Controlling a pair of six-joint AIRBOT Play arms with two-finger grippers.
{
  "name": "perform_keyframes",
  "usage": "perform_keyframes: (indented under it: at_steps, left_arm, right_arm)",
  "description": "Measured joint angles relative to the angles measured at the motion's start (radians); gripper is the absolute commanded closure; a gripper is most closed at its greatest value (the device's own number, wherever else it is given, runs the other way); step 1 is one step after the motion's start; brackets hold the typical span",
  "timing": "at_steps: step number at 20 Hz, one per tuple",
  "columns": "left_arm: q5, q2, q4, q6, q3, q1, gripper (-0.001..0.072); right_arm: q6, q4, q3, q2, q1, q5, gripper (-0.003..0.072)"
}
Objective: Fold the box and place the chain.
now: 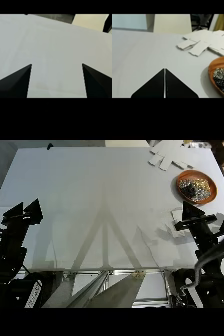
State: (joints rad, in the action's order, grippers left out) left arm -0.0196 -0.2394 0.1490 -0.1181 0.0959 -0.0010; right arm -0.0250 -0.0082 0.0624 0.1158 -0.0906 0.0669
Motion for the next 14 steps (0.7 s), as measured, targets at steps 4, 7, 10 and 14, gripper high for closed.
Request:
perform_keyframes:
  at_steps: [4, 7, 10, 14]
  left_arm:
    - [0.0, 0.0, 0.0, 0.0, -0.001, 0.0, 0.0012]
    - [0.0, 0.0, 0.0, 0.0, -0.001, 0.0, 0.0012]
    - [0.0, 0.0, 0.0, 0.0, -0.001, 0.0, 0.0012]
    - [0.0, 0.0, 0.0, 0.0, -0.001, 0.0, 0.0012]
  right_arm:
    - [0.0, 0.0, 0.0, 0.0, 0.0, 0.002, 0.0671]
    - [-0.023, 0.013, 0.014, 0.0, 0.0, -0.003, 0.0671]
    - [-0.111, 0.08, 0.101, 0.029, 0.0, -0.181, 0.0672]
    - [0.08, 0.203, 0.39, 0.218, 0.0, -0.372, 0.0674]
